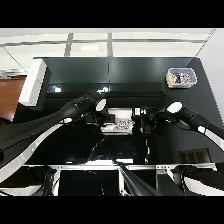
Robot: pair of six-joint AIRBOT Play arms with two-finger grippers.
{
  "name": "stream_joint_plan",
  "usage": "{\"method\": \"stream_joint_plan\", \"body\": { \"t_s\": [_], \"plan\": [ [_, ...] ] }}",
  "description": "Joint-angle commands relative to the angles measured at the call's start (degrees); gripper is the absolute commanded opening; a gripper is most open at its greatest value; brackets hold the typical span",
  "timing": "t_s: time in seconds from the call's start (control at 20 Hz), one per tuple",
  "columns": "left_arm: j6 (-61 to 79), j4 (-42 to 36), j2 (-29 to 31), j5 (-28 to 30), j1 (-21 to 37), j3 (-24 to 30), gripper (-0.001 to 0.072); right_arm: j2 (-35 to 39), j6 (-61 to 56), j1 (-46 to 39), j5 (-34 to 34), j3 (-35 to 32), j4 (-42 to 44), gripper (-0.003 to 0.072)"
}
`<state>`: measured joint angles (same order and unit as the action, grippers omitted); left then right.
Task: Fold the box and place the chain.
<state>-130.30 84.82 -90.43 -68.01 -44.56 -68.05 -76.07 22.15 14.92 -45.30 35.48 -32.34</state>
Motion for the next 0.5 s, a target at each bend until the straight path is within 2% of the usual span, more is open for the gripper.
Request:
{"method": "stream_joint_plan", "body": {
  "t_s": [0.0,0.05,0.1,0.15,0.3,0.45],
  "plan": [
    [0.0,0.0,0.0,0.0,0.0,0.0,0.0028,-0.3,-0.9,0.1,-0.1,0.3,-0.8,0.0718],
    [0.0,0.0,0.0,0.0,0.0,0.0,0.0029,-0.3,-1.2,0.1,-0.2,0.3,-0.8,0.0582],
    [0.0,0.0,0.0,0.0,0.0,0.0,0.0028,-0.3,-1.5,0.1,-0.8,0.3,-0.9,0.0387],
    [0.0,0.0,0.0,0.0,0.0,0.0,0.0028,-0.3,-1.6,0.1,-0.9,0.3,-0.9,0.0255],
    [0.0,0.0,0.0,0.0,0.0,0.0,0.0028,0.1,-3.2,0.1,-1.0,0.3,-1.1,0.0017],
    [0.0,0.0,0.0,0.0,0.0,0.0,0.0028,2.6,-15.0,0.0,1.7,0.3,-1.6,0.0014]
  ]
}}
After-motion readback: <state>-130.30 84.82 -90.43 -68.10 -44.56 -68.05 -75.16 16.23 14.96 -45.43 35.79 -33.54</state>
